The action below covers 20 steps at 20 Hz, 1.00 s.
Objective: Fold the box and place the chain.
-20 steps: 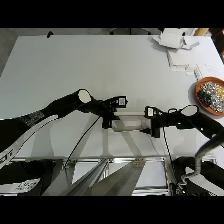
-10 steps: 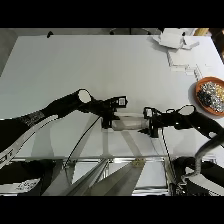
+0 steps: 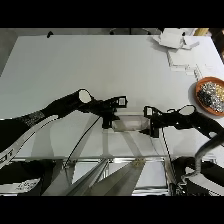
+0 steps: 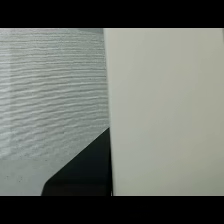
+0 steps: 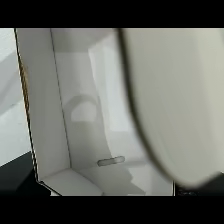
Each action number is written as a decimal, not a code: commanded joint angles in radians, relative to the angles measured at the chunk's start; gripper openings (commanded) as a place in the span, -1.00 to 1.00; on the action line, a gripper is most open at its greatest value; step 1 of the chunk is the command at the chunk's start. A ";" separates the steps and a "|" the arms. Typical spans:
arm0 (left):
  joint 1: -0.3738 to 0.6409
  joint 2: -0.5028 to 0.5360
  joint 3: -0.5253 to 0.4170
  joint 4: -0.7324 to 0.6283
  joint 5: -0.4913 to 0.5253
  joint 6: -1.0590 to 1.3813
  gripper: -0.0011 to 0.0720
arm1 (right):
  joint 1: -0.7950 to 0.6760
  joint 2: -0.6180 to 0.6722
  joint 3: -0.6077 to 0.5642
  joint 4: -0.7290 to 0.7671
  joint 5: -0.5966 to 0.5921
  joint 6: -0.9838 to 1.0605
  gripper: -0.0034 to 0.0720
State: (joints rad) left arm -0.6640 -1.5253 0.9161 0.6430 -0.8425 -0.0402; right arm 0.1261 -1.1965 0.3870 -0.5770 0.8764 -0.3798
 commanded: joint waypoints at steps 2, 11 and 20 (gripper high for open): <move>0.000 0.001 0.000 0.001 0.000 0.002 -0.94 | -0.005 0.001 0.000 0.024 0.003 -0.034 0.79; 0.000 0.001 0.000 0.001 0.000 0.002 -0.94 | 0.000 0.001 -0.024 0.025 -0.006 -0.060 0.47; 0.000 0.001 0.000 0.001 0.000 0.002 -0.94 | 0.027 0.000 -0.024 0.032 -0.010 -0.069 0.47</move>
